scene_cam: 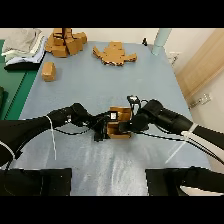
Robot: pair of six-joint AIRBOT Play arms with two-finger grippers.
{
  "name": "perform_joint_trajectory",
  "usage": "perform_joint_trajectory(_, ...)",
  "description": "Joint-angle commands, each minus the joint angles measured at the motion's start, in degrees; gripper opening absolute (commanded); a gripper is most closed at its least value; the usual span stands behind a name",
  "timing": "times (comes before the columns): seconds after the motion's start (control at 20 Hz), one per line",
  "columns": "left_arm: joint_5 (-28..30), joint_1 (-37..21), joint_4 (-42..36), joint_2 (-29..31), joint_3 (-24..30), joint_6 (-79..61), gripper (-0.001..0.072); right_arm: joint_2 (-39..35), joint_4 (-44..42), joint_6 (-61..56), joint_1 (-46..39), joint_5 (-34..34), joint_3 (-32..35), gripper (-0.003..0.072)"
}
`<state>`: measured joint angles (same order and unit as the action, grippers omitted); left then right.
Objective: Fold the box.
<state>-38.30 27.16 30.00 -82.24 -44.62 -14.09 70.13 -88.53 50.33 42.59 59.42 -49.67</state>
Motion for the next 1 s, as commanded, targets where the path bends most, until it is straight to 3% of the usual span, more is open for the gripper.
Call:
perform_joint_trajectory(0.0,0.0,0.0,0.0,0.0,0.0,0.0,0.0504,4.4,5.5,-10.6,3.6,4.7,-3.9,0.0456)
perform_joint_trajectory(0.2,0.0,0.0,0.0,0.0,0.0,0.0,0.0504,7.2,6.3,-14.0,3.7,5.0,-4.7,0.0334)
perform_joint_trajectory(0.35,0.0,0.0,0.0,0.0,0.0,0.0,0.0504,8.2,6.6,-13.9,3.7,5.1,-4.7,0.0016)
perform_joint_trajectory(0.4,0.0,0.0,0.0,0.0,0.0,0.0,0.0504,8.4,6.9,-13.9,3.7,5.1,-4.7,0.0002)
perform_joint_trajectory(0.55,0.0,0.0,0.0,0.0,0.0,0.0,0.0504,8.4,8.8,-13.8,3.7,5.1,-4.7,0.0006)
perform_joint_trajectory(0.65,0.0,0.0,0.0,0.0,0.0,0.0,0.0504,8.3,8.6,-13.6,3.7,5.6,-5.2,0.0332)
perform_joint_trajectory(0.95,0.0,0.0,0.0,0.0,0.0,0.0,0.0504,7.6,8.4,-13.7,3.7,7.2,-5.5,0.0356)
